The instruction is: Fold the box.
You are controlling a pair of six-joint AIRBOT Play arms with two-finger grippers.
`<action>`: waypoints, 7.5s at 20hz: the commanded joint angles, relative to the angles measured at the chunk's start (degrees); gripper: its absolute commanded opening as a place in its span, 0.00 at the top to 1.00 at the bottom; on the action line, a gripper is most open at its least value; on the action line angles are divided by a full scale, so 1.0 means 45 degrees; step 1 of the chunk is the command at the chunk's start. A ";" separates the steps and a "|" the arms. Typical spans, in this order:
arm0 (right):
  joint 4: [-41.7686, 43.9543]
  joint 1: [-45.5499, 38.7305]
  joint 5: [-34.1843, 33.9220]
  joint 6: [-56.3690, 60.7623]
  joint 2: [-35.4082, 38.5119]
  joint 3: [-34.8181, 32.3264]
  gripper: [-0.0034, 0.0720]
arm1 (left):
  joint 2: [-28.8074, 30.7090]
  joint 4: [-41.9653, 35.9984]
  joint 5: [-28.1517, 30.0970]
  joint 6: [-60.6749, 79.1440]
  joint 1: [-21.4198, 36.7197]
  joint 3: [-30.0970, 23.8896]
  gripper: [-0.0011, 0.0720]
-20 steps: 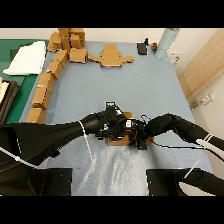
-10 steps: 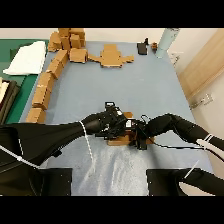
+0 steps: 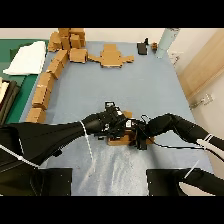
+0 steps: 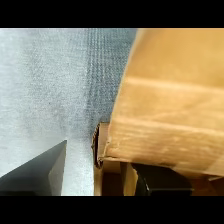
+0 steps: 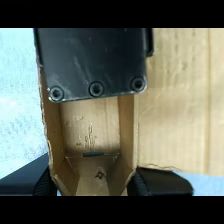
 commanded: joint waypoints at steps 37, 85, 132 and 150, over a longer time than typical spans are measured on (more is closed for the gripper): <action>0.0005 0.0015 0.0005 -0.0010 0.0000 -0.0005 0.30 | 0.0005 -0.0024 -0.0053 0.0010 0.0049 0.0233 0.97; 0.0005 0.0015 0.0005 -0.0010 0.0005 -0.0005 0.30 | 0.0291 -0.7397 -0.3721 2.1663 0.7640 0.2336 0.98; 0.0000 0.0015 0.0005 -0.0010 0.0005 -0.0005 0.30 | 0.3055 -1.3765 0.6309 3.4587 0.4352 -0.6897 0.02; 0.0005 0.0015 0.0005 -0.0010 0.0005 -0.0005 0.30 | 0.3036 -1.3143 0.6523 3.4369 0.4362 -0.6897 0.41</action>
